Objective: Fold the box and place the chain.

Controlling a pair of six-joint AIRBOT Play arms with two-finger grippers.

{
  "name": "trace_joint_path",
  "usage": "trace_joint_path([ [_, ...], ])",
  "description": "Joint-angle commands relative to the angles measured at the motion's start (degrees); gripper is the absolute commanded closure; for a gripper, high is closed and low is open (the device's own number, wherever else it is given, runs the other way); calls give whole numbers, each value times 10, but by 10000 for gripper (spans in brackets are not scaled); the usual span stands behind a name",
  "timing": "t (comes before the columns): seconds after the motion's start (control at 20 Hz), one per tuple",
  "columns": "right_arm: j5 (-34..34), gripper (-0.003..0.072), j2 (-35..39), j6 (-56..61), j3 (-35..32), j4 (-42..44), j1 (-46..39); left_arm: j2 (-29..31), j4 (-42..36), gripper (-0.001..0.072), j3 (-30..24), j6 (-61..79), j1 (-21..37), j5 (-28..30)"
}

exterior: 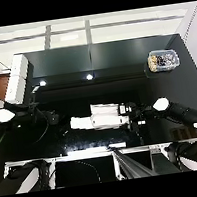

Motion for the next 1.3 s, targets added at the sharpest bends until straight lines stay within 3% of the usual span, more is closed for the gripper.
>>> trace_joint_path([
  [0.0, 1, 162, 0, 0, 0, 0, 0, 3, 4, 675, -31, -80, 72, -23],
  [0.2, 1, 162, 0, 0, 0, 0, 0, -54, -40, 676, -66, -139, 69, 4],
  [0.5, 1, 162, 0, 0, 0, 0, 0, -181, -163, 677, -67, -45, 25, 7],
  [0.85, 1, 162, 0, 0, 0, 0, 0, -210, -245, 669, -65, 13, -73, 36],
  [0.95, 1, 162, 0, 0, 0, 0, 0, -210, -270, 456, -63, 29, -84, 32],
  [1.05, 0, 162, 0, 0, 0, 0, 0, -210, -270, 341, -51, 31, -89, 9],
  [1.1, 0, 162, 0, 0, 0, 0, 0, -210, -271, 215, -44, 40, -89, -6],
  [1.15, 0, 162, 0, 0, 0, 0, 0, -210, -271, 32, -35, 54, -89, -19],
  [1.25, 0, 162, 0, 0, 0, 0, 0, -210, -272, 5, -22, 57, -89, -47],
])
